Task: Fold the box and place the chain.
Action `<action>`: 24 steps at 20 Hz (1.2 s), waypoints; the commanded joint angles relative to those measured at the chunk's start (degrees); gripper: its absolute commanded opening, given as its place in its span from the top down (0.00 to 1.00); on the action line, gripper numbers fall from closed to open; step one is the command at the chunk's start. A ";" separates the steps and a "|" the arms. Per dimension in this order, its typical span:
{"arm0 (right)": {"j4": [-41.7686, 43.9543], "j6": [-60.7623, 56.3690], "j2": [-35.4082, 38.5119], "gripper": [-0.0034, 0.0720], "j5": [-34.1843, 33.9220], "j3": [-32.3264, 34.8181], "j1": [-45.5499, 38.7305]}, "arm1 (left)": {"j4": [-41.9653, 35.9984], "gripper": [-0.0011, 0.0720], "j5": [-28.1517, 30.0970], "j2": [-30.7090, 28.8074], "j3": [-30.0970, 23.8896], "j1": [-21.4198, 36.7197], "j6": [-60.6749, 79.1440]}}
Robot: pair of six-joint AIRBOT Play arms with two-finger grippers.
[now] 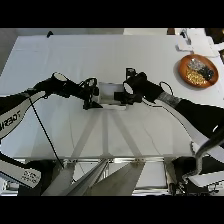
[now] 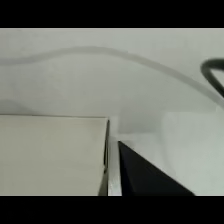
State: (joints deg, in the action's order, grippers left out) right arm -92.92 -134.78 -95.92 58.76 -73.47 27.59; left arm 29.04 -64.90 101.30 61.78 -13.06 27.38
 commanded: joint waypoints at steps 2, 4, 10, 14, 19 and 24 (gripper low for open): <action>0.07 0.09 2.10 0.66 -0.68 -0.94 -0.20 | -0.02 0.75 -0.02 0.00 0.02 0.00 0.02; 0.13 0.24 5.09 0.66 0.22 -0.92 -0.72 | -0.02 0.75 -0.02 0.00 0.02 0.00 0.02; 1.60 3.58 17.18 0.66 8.76 -0.92 -4.13 | -0.02 0.75 -0.02 0.00 0.02 0.00 0.02; -4.33 9.33 25.35 0.66 13.97 -0.92 -12.52 | -0.02 0.75 -0.02 0.00 0.02 0.00 0.02; -8.50 26.25 26.43 0.47 14.78 -0.92 -32.26 | -0.02 0.75 -0.02 0.00 0.02 0.00 0.02; -2.38 36.92 22.32 0.40 8.28 -0.94 -48.72 | -0.02 0.75 -0.02 0.00 0.02 0.00 0.02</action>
State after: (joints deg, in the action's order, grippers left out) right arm -98.83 -105.65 -71.57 70.35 -74.37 -12.75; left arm 29.02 -64.95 101.30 61.78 -13.06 27.38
